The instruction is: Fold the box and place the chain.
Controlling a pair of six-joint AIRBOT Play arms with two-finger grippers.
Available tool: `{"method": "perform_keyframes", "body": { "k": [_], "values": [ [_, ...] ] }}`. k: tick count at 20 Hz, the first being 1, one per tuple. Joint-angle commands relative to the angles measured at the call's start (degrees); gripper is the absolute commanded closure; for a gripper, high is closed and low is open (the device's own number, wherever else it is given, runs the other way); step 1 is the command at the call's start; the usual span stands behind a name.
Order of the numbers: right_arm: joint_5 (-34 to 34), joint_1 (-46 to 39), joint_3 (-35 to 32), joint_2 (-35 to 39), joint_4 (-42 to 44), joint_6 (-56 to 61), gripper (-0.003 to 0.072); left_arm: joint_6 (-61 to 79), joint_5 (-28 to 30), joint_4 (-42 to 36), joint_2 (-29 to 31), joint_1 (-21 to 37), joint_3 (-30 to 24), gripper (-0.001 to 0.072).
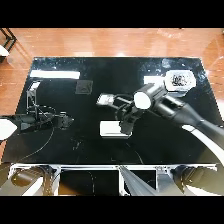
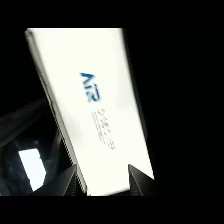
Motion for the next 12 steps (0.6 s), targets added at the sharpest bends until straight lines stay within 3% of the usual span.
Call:
{"method": "perform_keyframes", "body": {
  "k": [1,2,4,8,12],
  "values": [
    [7.8,-6.5,-0.2,5.3,1.1,11.0,0.0421,0.0,0.0,0.0,0.0,0.0,0.0,0.0094],
    [9.6,-9.9,-1.6,6.8,3.7,11.9,0.0658,0.0,0.0,0.0,0.0,0.0,0.0,0.0094],
    [7.5,-17.2,-8.0,10.3,13.8,11.9,0.0666,0.0,0.0,0.0,0.0,0.0,0.0,0.0094],
    [-6.8,-23.3,-21.5,11.3,39.9,11.9,0.0666,0.0,0.0,-0.1,0.0,0.0,0.0,0.0094],
    [-12.3,-18.6,-24.0,7.0,46.2,11.9,0.0666,0.0,0.0,-0.2,0.0,0.0,0.0,0.0094]
  ]
}}
